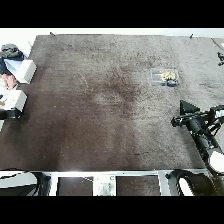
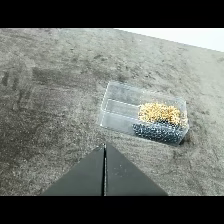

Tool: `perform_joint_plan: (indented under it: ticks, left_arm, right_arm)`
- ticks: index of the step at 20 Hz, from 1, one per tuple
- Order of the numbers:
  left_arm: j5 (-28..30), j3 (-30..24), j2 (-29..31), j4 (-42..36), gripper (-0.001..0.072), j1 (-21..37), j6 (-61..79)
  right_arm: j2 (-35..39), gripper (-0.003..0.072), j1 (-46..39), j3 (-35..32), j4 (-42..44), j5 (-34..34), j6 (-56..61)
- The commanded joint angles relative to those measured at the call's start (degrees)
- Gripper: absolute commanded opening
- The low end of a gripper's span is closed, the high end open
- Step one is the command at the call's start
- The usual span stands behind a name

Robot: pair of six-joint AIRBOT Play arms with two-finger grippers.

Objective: Fold the box and place the chain.

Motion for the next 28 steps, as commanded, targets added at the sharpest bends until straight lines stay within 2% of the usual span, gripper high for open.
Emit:
perform_joint_plan:
  ticks: [1,2,3,4,10,13,15,17,19,20,21,23,25,28]
  left_arm:
    - [-1.53,0.2,1.6,0.09,0.0578,0.02,-0.5]
    - [-1.88,0.24,1.95,0.2,0.0602,0.02,-0.24]
    - [-1.84,0.26,1.95,0.48,0.0703,0.02,-0.31]
    - [-2.1,0.26,1.95,0.46,0.0718,0.02,-0.37]
    - [-4.15,1.99,2.69,0.5,0.0718,0.02,-0.52]
    - [-9.86,4.63,6.23,-1.33,0.0718,0.02,-0.55]
    - [-10.21,6.12,8.94,-3.37,0.0718,0.02,-0.55]
    - [-10.27,7.98,11.91,-7.23,0.0717,0.02,-0.52]
    - [-11.32,10.05,14.78,-15.72,0.0716,0.02,-0.09]
    - [-12.63,11.26,15.93,-21.27,0.069,-0.11,0.87]
    - [-14.67,12.48,16.96,-25.94,0.0545,-0.39,2.8]
    - [-18.45,14.38,18.58,-34.56,0.0041,-0.46,4.37]
    - [-19.91,14.43,19.91,-42.56,0.001,-0.66,3.93]
    - [-17.44,14.4,22.32,-44.02,0.0007,-5.31,6.25]
  right_arm:
    - [0.02,0.0009,0.04,-0.04,0.0,0.02,0.02]
    - [0.02,0.0009,0.04,-0.02,0.02,0.02,0.02]
    - [0.04,0.0009,0.04,-0.04,0.0,0.02,0.02]
    - [0.04,0.0009,0.04,-0.04,0.02,0.02,0.02]
    - [0.04,0.0009,0.04,-0.02,0.0,0.02,0.02]
    - [0.04,0.0009,0.04,-0.02,0.02,0.02,0.02]
    - [0.04,0.0009,0.04,-0.04,0.02,-0.17,0.02]
    - [0.04,0.0009,0.04,-0.02,0.0,-0.22,0.02]
    - [0.04,0.0009,0.04,-0.02,0.0,-0.42,0.02]
    - [0.04,0.0009,0.04,-0.04,0.0,-0.61,0.02]
    - [0.04,0.0009,0.04,-0.04,0.02,-0.79,0.02]
    - [0.04,0.0009,0.04,-0.04,0.0,-0.83,0.02]
    - [0.04,0.0009,0.04,-0.02,0.0,-0.83,0.02]
    - [0.02,0.0009,0.02,-0.04,0.0,-1.01,0.02]
